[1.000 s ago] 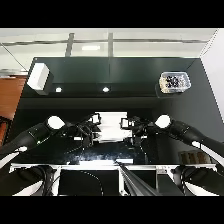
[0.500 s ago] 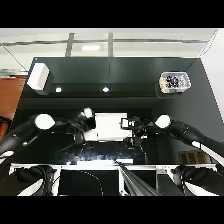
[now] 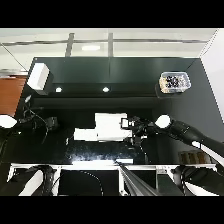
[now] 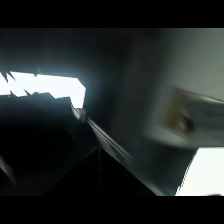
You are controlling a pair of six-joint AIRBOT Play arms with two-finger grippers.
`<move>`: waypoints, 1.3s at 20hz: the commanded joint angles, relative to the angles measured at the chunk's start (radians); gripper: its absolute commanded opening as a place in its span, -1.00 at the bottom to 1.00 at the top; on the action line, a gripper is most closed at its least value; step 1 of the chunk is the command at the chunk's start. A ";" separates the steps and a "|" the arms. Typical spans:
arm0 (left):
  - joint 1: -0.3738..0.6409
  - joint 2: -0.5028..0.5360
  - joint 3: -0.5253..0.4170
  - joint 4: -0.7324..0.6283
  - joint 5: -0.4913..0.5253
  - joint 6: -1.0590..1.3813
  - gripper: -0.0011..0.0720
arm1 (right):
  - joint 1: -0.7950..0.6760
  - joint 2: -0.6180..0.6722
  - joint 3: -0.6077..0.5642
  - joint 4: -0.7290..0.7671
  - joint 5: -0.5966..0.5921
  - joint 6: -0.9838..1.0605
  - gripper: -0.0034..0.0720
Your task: Fold the box and place the chain.
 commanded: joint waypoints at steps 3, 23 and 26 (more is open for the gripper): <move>-0.012 -0.264 -0.058 -0.313 -0.204 0.234 -0.89 | 0.000 0.000 0.000 0.000 0.000 0.000 0.35; -0.426 -0.388 0.255 -0.444 -0.296 0.281 0.87 | 0.000 0.000 0.000 0.000 0.000 0.000 0.35; -0.526 -0.388 0.256 -0.388 -0.185 0.223 0.87 | 0.000 0.000 0.000 0.000 0.000 0.000 0.35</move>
